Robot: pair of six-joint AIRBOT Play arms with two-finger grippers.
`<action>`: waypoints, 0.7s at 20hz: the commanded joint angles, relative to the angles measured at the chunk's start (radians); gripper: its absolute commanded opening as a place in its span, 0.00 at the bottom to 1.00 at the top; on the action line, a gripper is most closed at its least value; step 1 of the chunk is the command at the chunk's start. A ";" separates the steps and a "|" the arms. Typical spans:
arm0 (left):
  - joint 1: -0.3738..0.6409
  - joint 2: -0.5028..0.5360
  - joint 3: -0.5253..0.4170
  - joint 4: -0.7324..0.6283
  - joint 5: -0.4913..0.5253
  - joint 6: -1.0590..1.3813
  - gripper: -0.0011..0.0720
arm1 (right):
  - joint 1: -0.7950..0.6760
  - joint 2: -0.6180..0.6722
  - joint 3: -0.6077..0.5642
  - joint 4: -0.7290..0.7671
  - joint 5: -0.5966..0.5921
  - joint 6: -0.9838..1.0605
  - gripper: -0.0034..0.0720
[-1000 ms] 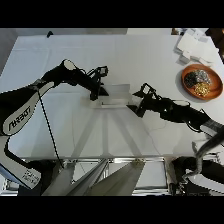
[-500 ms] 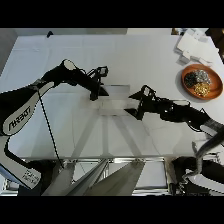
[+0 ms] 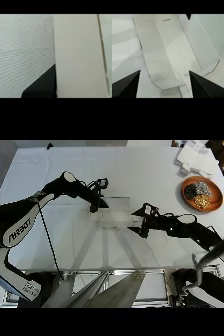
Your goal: Fold the box and place the chain.
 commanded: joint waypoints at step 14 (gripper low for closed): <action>-0.001 0.000 0.000 0.000 0.001 0.000 0.03 | 0.000 -0.043 -0.019 -0.033 -0.121 0.010 0.94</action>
